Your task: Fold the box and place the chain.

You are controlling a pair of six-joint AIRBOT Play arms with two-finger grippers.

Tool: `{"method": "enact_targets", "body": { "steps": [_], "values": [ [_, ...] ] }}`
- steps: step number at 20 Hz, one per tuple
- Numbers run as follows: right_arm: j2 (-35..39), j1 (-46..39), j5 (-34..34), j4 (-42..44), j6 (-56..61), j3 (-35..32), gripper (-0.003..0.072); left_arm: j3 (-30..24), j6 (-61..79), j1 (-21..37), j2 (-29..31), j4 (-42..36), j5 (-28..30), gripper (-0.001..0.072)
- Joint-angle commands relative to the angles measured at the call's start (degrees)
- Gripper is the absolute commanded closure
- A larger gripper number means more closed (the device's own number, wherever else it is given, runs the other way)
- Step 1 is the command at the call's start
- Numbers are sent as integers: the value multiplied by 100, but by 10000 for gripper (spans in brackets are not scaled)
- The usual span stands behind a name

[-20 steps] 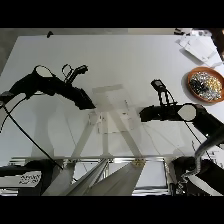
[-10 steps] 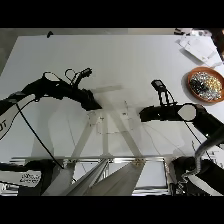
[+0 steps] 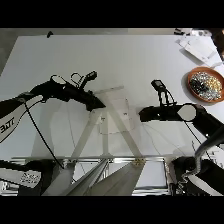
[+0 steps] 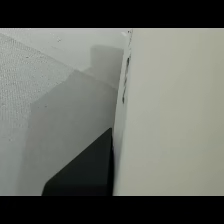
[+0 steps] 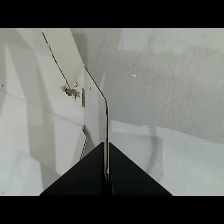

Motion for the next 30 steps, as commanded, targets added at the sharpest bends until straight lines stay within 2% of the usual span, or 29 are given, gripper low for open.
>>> {"method": "enact_targets", "body": {
  "steps": [1, 2, 4, 5, 8, 11, 14, 17, 20, 22, 25, 30],
  "values": [
    [11, 0, 48, -4, 2, 17, 658, 0, -2, -24, 105, 127, 55, 706],
    [44, 0, 118, -13, 0, 31, 584, 2, -2, -22, 197, 131, 15, 706],
    [201, -2, 374, -136, 0, 118, 374, 2, 201, -26, 444, 142, -205, 706],
    [334, -2, 632, -302, 2, 223, 327, 2, 402, -50, 592, 162, -352, 706],
    [872, 0, 1366, -975, 7, 546, 322, 2, 929, -295, 979, 472, -647, 706],
    [1580, 0, 2068, -1692, 0, 629, 322, 2, 1270, -833, 1150, 1095, -603, 706],
    [2103, 0, 2815, -2275, 0, 627, 323, 2, 1237, -1412, 1130, 1440, -136, 706],
    [2295, 0, 3182, -2347, 0, 625, 323, 2, 1215, -1794, 1130, 1294, 568, 709],
    [2295, 0, 3130, -2350, 0, 623, 323, 0, 1213, -1906, 1119, 1029, 1246, 710],
    [2295, 0, 3042, -2350, 0, 623, 323, 0, 1233, -1838, 1047, 699, 1449, 710],
    [2295, 0, 2802, -2347, 0, 623, 323, 0, 1274, -1631, 791, 376, 1377, 709],
    [2295, 0, 2426, -2347, -2, 623, 324, 0, 1281, -1550, 479, 374, 1274, 707]
  ]
}}
